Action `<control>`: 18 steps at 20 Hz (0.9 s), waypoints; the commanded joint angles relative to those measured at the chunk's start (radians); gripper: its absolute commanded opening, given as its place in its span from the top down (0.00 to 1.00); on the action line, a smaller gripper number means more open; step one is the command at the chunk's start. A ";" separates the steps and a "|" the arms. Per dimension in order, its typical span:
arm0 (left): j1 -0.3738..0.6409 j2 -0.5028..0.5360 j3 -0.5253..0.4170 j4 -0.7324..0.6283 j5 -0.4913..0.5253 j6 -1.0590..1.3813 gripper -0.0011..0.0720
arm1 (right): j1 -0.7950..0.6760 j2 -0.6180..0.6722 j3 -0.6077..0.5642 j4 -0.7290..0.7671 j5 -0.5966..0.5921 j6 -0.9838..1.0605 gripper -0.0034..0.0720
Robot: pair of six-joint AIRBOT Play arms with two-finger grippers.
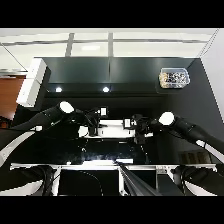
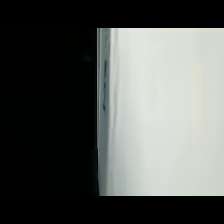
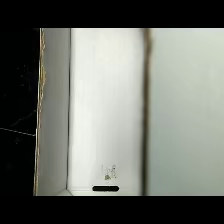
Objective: Fold the box and place the chain.
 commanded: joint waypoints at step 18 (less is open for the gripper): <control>0.000 -0.001 0.001 -0.001 0.003 -0.002 0.95 | -0.076 -0.027 -0.041 0.109 0.038 -0.091 0.01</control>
